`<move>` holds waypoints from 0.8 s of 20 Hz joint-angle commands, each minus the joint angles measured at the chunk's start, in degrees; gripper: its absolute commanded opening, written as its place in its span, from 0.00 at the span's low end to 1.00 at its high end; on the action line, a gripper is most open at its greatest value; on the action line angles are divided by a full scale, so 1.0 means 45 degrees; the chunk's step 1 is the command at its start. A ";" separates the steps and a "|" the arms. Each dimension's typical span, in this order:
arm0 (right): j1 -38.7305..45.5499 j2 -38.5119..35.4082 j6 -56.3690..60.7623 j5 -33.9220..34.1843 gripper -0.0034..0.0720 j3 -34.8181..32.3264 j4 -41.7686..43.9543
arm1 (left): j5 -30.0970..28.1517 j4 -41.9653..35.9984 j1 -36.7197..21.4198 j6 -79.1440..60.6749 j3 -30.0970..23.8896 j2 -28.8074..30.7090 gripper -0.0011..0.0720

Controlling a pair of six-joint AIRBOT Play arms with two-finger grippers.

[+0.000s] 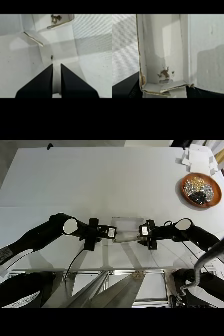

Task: Fold the box and place the chain.

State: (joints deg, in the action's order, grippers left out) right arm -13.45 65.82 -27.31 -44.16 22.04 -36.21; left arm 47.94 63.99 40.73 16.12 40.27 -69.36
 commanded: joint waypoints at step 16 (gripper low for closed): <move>0.0000 0.0010 0.0005 0.0000 0.47 -0.0005 0.0005 | -0.2225 -0.1749 0.0015 -0.1297 -0.0121 -0.0845 0.23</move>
State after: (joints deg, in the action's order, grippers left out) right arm -13.45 65.82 -27.29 -44.16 22.04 -36.18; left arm 38.68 56.60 40.73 11.70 39.75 -72.71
